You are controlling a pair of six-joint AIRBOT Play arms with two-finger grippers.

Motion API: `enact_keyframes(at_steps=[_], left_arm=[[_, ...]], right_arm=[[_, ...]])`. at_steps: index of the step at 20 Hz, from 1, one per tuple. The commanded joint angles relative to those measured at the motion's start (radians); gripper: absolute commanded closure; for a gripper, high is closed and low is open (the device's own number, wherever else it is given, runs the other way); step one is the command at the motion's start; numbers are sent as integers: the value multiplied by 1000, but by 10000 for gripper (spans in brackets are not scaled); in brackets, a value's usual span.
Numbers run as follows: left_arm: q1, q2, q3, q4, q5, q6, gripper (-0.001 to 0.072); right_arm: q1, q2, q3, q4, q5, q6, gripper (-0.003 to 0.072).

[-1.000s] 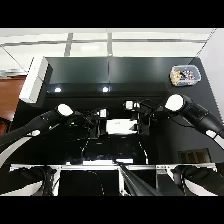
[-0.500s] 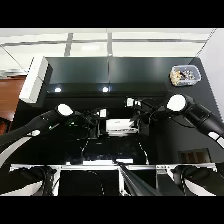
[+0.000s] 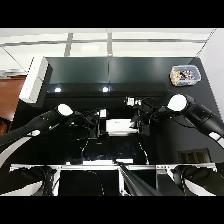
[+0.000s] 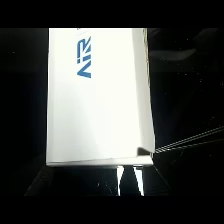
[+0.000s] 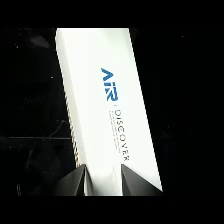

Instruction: Fold the box and place the chain.

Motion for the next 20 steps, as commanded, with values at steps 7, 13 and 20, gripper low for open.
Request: enact_keyframes(at_steps=[7, 13, 20], left_arm=[[0, -1, 0, -1, -1, -1, 305], [0, -1, 0, -1, -1, -1, 305], [0, -1, 0, 0, -5, -1, 305]], right_arm=[[0, 0, 0, -2, -14, 11, 444], [0, 0, 0, -2, -14, 11, 444], [0, 1, 0, 5, -13, 12, 444]])
